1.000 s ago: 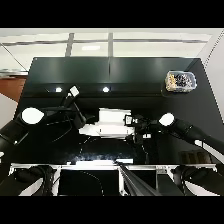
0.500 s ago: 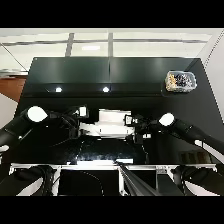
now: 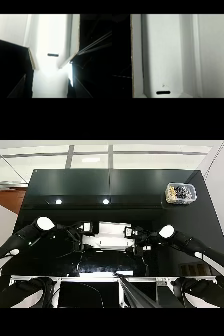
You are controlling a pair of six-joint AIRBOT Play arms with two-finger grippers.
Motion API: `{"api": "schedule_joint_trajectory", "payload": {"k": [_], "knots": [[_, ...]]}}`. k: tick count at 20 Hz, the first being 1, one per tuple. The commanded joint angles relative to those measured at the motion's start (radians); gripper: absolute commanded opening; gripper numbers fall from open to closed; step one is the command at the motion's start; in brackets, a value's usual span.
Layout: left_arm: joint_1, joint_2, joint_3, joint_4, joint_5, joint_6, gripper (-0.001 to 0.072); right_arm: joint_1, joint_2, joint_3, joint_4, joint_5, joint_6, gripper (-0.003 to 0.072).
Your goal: Fold the box and place the chain.
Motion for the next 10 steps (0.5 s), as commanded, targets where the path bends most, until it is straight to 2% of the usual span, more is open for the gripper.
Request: {"api": "schedule_joint_trajectory", "payload": {"k": [1,4,5,6,10], "knots": [[-0.012,-0.023,0.0,-0.032,0.003,0.035,0.0673,0.001,-0.001,0.0,0.0,0.001,0.0,0.046],[-0.041,-0.033,0.0,-0.031,0.018,0.035,0.0668,0.001,-0.001,0.0,0.0,0.001,0.0,0.046],[-0.057,-0.037,0.0,-0.032,0.029,0.035,0.0598,0.001,-0.001,0.0,0.0,0.001,0.0,0.046],[-0.072,-0.042,0.0,-0.031,0.04,0.035,0.0561,0.001,-0.001,0.0,0.0,0.001,0.0,0.046],[-0.096,-0.048,0.0,-0.03,0.125,0.024,0.0558,0.001,-0.001,0.0,0.0,0.001,0.0,0.046]]}}
